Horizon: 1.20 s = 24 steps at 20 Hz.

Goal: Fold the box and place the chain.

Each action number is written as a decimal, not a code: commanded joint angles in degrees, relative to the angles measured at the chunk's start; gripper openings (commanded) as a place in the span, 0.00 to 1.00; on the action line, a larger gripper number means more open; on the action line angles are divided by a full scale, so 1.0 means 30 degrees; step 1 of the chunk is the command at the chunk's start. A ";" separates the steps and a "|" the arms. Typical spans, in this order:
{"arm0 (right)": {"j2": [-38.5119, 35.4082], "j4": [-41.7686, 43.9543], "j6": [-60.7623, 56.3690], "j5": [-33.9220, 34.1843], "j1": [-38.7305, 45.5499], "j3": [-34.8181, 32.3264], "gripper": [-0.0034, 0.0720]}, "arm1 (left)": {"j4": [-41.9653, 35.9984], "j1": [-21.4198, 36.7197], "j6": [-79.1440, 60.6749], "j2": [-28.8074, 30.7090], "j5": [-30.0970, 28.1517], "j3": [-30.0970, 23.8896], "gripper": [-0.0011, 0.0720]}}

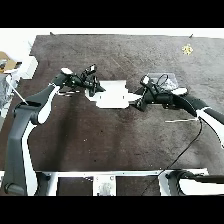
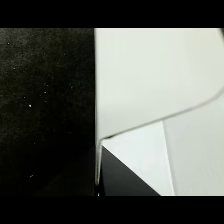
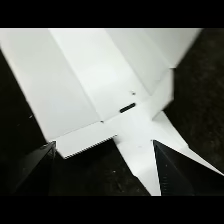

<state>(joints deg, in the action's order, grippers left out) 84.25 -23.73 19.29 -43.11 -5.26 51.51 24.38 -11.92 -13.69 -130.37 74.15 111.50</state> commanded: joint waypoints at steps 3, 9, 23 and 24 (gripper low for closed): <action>0.0117 -0.3038 0.1865 -0.0364 -0.1559 0.0058 0.94 | -0.0007 -0.0015 -0.0036 0.0000 -0.0022 -0.0007 0.03; 0.2171 -0.3585 0.1778 -0.0102 -0.2594 0.1275 0.89 | -0.0007 -0.0015 -0.0036 0.0000 -0.0029 -0.0007 0.03; 0.2317 -0.2106 0.0488 0.0758 -0.1217 0.3971 0.89 | -0.0007 -0.0015 -0.0044 0.0000 -0.0036 -0.0007 0.03; 0.2769 -0.2076 0.0488 0.0087 -0.0998 0.4495 0.89 | -0.0007 -0.0015 -0.0036 0.0000 -0.0036 -0.0007 0.03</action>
<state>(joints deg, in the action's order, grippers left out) 90.98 -30.83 21.93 -39.79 -9.56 62.08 24.34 -11.94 -13.80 -130.37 74.00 111.50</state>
